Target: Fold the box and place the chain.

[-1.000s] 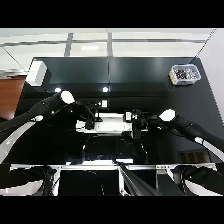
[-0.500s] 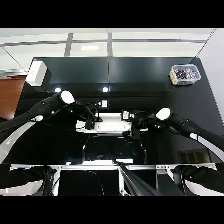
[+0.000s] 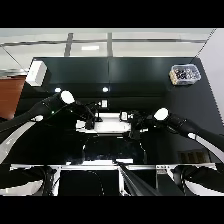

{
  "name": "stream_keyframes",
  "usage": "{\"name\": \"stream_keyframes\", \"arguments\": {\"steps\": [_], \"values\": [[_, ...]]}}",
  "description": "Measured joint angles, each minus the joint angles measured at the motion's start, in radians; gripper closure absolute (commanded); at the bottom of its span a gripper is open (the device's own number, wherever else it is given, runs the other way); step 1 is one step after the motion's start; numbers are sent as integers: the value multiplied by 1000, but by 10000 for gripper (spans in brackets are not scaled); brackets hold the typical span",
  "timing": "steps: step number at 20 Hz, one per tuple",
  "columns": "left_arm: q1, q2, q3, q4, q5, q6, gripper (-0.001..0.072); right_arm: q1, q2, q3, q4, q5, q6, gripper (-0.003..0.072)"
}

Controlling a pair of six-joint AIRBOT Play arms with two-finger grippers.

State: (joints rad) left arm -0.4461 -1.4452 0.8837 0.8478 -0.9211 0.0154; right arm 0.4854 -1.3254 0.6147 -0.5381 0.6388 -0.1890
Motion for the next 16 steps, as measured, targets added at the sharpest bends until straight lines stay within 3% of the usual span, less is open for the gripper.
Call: {"name": "stream_keyframes", "arguments": {"steps": [2,3,7,8,10,11,16], "values": [[0,0,0,0,0,0,681,0,-1,0,-1,-2,2,59],[0,0,0,0,0,0,681,0,-1,0,-2,-2,3,210],[0,0,0,0,1,1,664,0,-1,0,-5,-4,5,215],[0,0,0,0,1,0,505,0,-1,0,-5,-5,6,215],[0,11,0,6,-6,-13,61,0,-1,0,-5,-13,6,215],[0,24,0,8,-4,-34,1,0,-1,0,-5,-13,6,215],[35,151,0,164,-48,-275,3,0,-1,1,-6,-12,6,217]]}}
